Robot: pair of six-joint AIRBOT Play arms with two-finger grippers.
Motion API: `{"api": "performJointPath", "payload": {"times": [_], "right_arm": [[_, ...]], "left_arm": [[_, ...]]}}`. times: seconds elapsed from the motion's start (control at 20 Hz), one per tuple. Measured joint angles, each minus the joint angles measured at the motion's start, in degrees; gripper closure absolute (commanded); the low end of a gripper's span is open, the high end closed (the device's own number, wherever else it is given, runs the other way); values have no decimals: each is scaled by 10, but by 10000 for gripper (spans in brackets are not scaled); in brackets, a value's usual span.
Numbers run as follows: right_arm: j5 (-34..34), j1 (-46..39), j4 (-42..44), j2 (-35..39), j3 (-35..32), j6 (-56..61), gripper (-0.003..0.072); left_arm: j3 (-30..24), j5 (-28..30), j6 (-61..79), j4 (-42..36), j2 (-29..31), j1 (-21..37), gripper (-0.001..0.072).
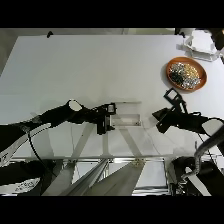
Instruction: Fold the box and place the chain.
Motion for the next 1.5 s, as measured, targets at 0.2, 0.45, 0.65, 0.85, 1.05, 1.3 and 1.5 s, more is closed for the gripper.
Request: {"api": "performJointPath", "payload": {"times": [0.2, 0.45, 0.65, 0.85, 1.05, 1.3, 1.5], "right_arm": [[30, -83, -62, 8, 0, 174, 681], [44, -149, -60, -58, 0, 239, 681], [50, -162, 7, -156, 0, 196, 681], [61, -165, 79, -235, 0, 136, 681], [80, -163, 145, -266, 0, 80, 681], [86, -142, 162, -281, 0, 59, 682], [94, -136, 174, -286, 0, 49, 679]], "left_arm": [[0, 0, 0, 0, 0, 0, 297], [0, 0, 0, 0, 0, 0, 297], [0, 0, 0, 0, 0, 0, 297], [0, 0, 0, 0, 0, 0, 297], [0, 0, 0, 0, 0, 0, 297], [0, 0, 0, 0, 0, 0, 297], [0, 0, 0, 0, 0, 0, 297]]}}
